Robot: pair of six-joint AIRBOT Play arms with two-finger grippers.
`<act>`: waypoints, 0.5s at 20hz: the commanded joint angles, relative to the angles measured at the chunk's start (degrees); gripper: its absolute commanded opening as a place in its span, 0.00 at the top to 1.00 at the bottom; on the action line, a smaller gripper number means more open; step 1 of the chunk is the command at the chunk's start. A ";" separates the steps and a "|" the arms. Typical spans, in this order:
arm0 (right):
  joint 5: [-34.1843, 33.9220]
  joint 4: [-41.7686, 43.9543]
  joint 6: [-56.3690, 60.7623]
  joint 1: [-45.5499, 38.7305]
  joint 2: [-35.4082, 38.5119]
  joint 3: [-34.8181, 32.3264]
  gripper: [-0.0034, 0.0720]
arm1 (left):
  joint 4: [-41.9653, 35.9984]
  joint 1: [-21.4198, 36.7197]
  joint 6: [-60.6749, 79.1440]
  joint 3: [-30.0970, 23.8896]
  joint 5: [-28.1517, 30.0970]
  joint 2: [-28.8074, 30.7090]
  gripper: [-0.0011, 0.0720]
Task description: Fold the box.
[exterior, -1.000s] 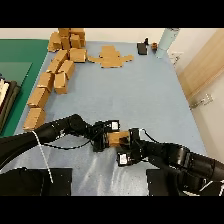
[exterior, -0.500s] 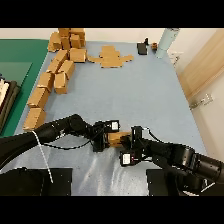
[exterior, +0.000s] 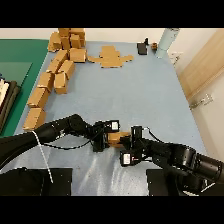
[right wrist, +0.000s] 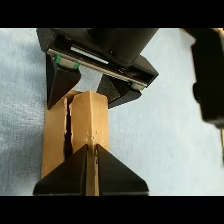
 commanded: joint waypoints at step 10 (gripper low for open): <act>0.04 1.16 0.04 0.04 -1.99 0.15 0.89 | 0.00 0.00 0.00 0.00 0.00 0.04 0.49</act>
